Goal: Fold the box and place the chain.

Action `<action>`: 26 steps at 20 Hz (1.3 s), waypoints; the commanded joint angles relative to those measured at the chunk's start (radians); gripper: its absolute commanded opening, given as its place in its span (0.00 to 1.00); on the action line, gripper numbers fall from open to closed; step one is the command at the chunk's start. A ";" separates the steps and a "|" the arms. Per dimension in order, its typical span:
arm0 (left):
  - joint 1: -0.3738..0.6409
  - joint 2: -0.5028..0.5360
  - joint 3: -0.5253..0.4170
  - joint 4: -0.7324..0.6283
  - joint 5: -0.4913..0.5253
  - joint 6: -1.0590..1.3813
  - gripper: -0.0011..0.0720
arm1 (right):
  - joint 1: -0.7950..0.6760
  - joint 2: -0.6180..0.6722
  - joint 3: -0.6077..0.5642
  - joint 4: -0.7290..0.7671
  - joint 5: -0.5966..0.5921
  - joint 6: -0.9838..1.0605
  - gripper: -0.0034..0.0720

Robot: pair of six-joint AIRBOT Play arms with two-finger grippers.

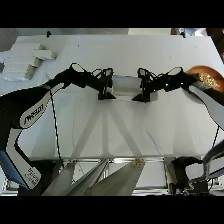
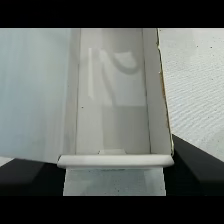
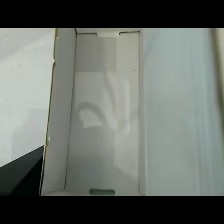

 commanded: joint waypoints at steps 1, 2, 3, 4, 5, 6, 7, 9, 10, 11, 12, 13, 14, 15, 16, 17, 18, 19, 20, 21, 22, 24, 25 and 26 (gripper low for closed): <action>0.001 -0.001 0.000 0.000 0.002 -0.001 0.56 | -0.035 0.055 0.001 -0.037 0.079 0.024 0.95; 0.001 -0.001 0.000 0.000 0.002 -0.001 0.56 | -0.053 0.071 0.001 -0.037 0.101 0.024 0.95; 0.001 -0.001 0.000 0.000 0.002 -0.001 0.56 | -0.074 0.089 0.001 -0.037 0.117 0.025 0.95; 0.001 -0.001 0.000 0.000 0.002 -0.001 0.56 | -0.094 0.105 0.001 -0.038 0.120 0.040 0.95; 0.001 -0.001 0.000 0.000 0.002 -0.001 0.56 | -0.117 0.123 0.001 -0.039 0.121 0.053 0.95; 0.001 -0.001 0.000 0.000 0.002 -0.001 0.56 | -0.137 0.139 0.001 -0.039 0.120 0.073 0.95; 0.001 -0.001 0.000 0.000 0.002 -0.001 0.56 | -0.156 0.156 0.001 -0.034 0.120 0.106 0.95; 0.001 -0.001 0.000 0.000 0.002 -0.001 0.56 | -0.173 0.188 0.001 -0.037 0.135 0.220 0.90; 0.001 -0.001 0.000 0.000 0.002 -0.001 0.56 | -0.177 0.203 0.001 -0.038 0.157 0.256 0.90; 0.001 -0.001 0.000 0.000 0.002 0.000 0.56 | -0.176 0.217 0.001 -0.034 0.180 0.295 0.88; 0.001 -0.001 0.000 0.000 0.002 0.000 0.56 | -0.171 0.227 0.001 -0.029 0.208 0.337 0.88; 0.001 -0.001 0.000 0.000 0.002 -0.001 0.56 | -0.162 0.236 0.001 -0.025 0.237 0.373 0.84; 0.001 -0.001 0.000 0.000 0.002 -0.001 0.56 | -0.152 0.241 0.001 -0.019 0.271 0.394 0.62; 0.001 -0.001 0.000 0.000 0.002 -0.001 0.56 | -0.146 0.244 0.001 0.000 0.306 0.390 0.28; 0.001 -0.001 0.000 0.000 0.002 -0.001 0.56 | -0.140 0.244 0.001 0.031 0.320 0.381 0.07; 0.001 -0.001 0.000 0.000 0.002 -0.001 0.56 | -0.128 0.243 0.001 0.056 0.301 0.380 0.06; 0.001 -0.001 0.000 0.000 0.002 0.000 0.56 | -0.113 0.243 0.001 0.084 0.261 0.380 0.06; 0.001 -0.001 0.000 0.000 0.002 -0.001 0.56 | -0.097 0.241 0.001 0.106 0.212 0.380 0.06; 0.001 -0.001 0.000 0.000 0.002 -0.001 0.56 | -0.079 0.238 0.001 0.128 0.159 0.380 0.06; 0.001 -0.001 0.000 0.000 0.002 -0.001 0.56 | -0.058 0.230 0.001 0.149 0.105 0.381 0.05; 0.001 -0.001 0.000 0.000 0.002 -0.001 0.56 | -0.034 0.219 0.001 0.161 0.049 0.381 0.05; 0.001 -0.001 0.000 0.000 0.002 -0.001 0.56 | 0.008 0.181 0.001 0.194 -0.089 0.381 0.05; 0.001 -0.001 0.000 0.000 0.002 0.000 0.56 | 0.022 0.154 0.001 0.233 -0.156 0.382 0.05; 0.001 -0.001 0.000 0.000 0.002 -0.001 0.56 | 0.032 0.122 0.001 0.282 -0.222 0.382 0.05</action>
